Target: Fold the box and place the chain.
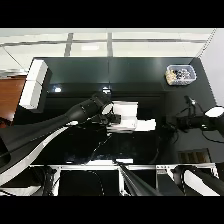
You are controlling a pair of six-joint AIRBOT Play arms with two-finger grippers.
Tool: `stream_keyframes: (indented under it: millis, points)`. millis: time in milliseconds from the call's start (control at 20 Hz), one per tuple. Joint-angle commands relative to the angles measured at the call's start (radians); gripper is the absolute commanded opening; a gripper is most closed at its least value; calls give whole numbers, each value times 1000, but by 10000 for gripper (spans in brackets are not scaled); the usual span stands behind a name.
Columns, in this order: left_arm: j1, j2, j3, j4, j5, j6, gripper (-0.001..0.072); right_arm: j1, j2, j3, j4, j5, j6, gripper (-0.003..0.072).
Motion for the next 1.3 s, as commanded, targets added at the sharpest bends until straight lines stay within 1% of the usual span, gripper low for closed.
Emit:
stream_keyframes:
  millis: [0,200,250,300,350,450,500,550,600,700,750,800,900,1000,1050,1100,1250]
  points:
    - [1,1,0,-1,10,4,28,92,-69,-26,137,5,49,20]
    - [1,1,0,0,11,4,29,245,-92,-23,300,-92,-2,22]
    - [1,1,0,0,11,4,29,257,-92,-16,334,-89,-30,62]
    - [1,1,0,0,11,4,28,257,-92,0,340,-69,-40,288]
    - [1,1,0,0,10,4,29,256,-92,20,331,-42,-43,403]
    - [1,1,0,0,10,4,29,256,-92,62,326,20,-75,404]
    - [1,1,0,0,10,4,29,256,-92,83,327,47,-76,418]
    - [1,1,0,0,10,4,28,256,-92,100,325,64,-80,520]
    - [1,1,0,0,10,4,29,256,-92,116,325,80,-89,569]
    - [1,1,0,0,11,4,28,257,-92,133,334,91,-89,565]
    - [1,1,0,0,11,4,29,263,-92,134,341,92,-89,544]
    - [1,1,0,0,11,4,29,275,-92,135,341,90,-85,543]
    - [1,1,0,-1,10,4,28,311,-92,135,340,84,-85,468]
    - [1,1,0,-1,11,4,29,350,-92,137,336,60,-82,466]
    - [1,1,0,-1,11,4,28,368,-92,142,328,47,-75,406]
    - [1,1,0,-1,11,4,29,389,-92,153,307,37,-60,370]
    - [1,1,0,-1,11,4,29,435,-92,198,244,24,-7,370]
